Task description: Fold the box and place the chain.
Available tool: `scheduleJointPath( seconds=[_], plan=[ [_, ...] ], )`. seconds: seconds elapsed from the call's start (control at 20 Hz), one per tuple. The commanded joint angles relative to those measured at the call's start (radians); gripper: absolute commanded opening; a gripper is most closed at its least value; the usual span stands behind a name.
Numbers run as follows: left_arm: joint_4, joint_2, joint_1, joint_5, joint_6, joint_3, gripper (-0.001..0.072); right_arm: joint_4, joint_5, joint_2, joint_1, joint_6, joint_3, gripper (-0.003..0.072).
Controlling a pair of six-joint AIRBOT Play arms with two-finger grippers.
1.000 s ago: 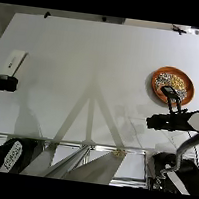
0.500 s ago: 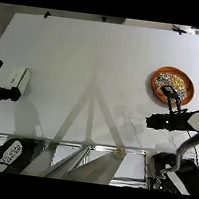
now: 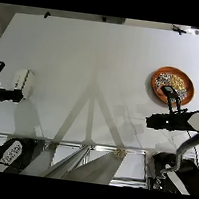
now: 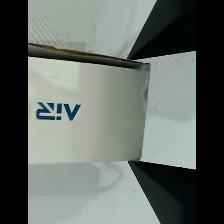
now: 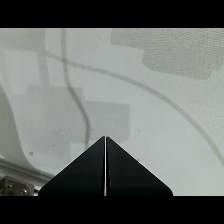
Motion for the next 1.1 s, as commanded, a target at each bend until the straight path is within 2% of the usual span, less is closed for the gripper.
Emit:
scheduleJointPath(
  seconds=[0.0, 0.2, 0.45, 0.75, 0.9, 1.05],
  plan=[
    [-0.001, 0.105, -0.001, 0.011, -0.001, 0.000, 0.0699, 0.000, 0.000, 0.001, -0.001, 0.000, 0.000, 0.0010],
    [-0.025, 0.251, -0.001, 0.002, -0.001, 0.000, 0.0699, 0.000, 0.000, 0.001, -0.001, 0.000, 0.000, 0.0010],
    [-0.197, 0.384, -0.016, -0.087, 0.006, 0.000, 0.0698, 0.000, 0.001, 0.001, -0.001, 0.000, 0.000, 0.0010],
    [-0.204, 0.392, -0.232, -0.251, 0.049, 0.000, 0.0696, 0.000, 0.001, 0.001, -0.001, 0.000, 0.000, 0.0010],
    [-0.232, 0.391, -0.329, -0.257, 0.048, 0.000, 0.0695, 0.000, 0.001, 0.001, -0.001, 0.000, 0.000, 0.0010],
    [-0.317, 0.373, -0.382, -0.253, 0.048, 0.000, 0.0695, 0.000, 0.000, 0.001, -0.001, 0.000, 0.000, 0.0010]
  ],
)
